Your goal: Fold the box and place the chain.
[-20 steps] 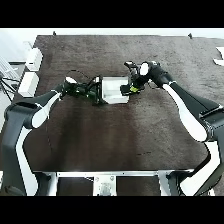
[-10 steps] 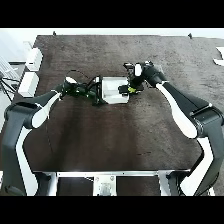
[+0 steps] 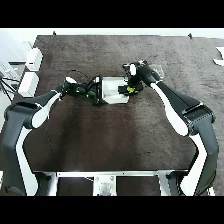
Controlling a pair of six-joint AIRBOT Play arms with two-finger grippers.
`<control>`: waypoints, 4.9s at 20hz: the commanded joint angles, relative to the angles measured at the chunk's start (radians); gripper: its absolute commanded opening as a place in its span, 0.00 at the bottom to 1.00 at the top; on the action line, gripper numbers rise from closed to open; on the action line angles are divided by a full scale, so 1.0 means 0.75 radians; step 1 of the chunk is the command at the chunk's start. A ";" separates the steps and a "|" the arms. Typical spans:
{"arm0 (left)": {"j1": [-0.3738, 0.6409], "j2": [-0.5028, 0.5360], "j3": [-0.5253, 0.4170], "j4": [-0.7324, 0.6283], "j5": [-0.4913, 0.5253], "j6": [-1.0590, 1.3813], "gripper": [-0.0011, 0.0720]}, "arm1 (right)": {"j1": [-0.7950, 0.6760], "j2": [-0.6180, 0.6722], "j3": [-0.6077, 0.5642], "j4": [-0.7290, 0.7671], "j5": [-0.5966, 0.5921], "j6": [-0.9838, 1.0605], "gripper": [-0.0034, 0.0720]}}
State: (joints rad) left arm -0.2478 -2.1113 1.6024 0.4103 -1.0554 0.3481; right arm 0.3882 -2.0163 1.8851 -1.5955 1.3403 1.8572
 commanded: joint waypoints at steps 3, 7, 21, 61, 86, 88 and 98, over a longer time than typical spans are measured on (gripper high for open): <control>-0.001 0.000 0.000 0.001 -0.001 0.001 0.73 | 0.030 -0.005 0.008 -0.022 0.010 0.058 0.36; -0.001 0.001 0.000 0.001 -0.001 0.001 0.73 | 0.051 -0.005 0.008 -0.014 0.009 0.102 0.09; -0.001 0.000 0.000 0.001 -0.001 0.001 0.73 | 0.053 0.108 0.020 -0.014 0.005 0.086 0.76; -0.001 0.001 -0.001 0.001 0.000 0.001 0.73 | -0.369 0.002 0.037 0.264 -0.538 -0.606 0.04; -0.001 0.000 -0.001 0.001 -0.001 0.001 0.73 | -0.184 0.958 0.036 0.238 -0.351 -0.644 0.04; -0.001 0.000 -0.001 0.001 -0.001 0.001 0.73 | -0.144 0.958 0.035 0.238 -0.308 -0.644 0.04; -0.001 0.000 -0.001 0.001 0.000 0.001 0.73 | 0.054 0.956 -0.041 0.238 -0.198 -0.643 0.05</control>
State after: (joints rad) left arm -0.2478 -2.1113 1.6024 0.4107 -1.0557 0.3485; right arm 0.3912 -1.2991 1.8790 -1.4174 1.1801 1.3743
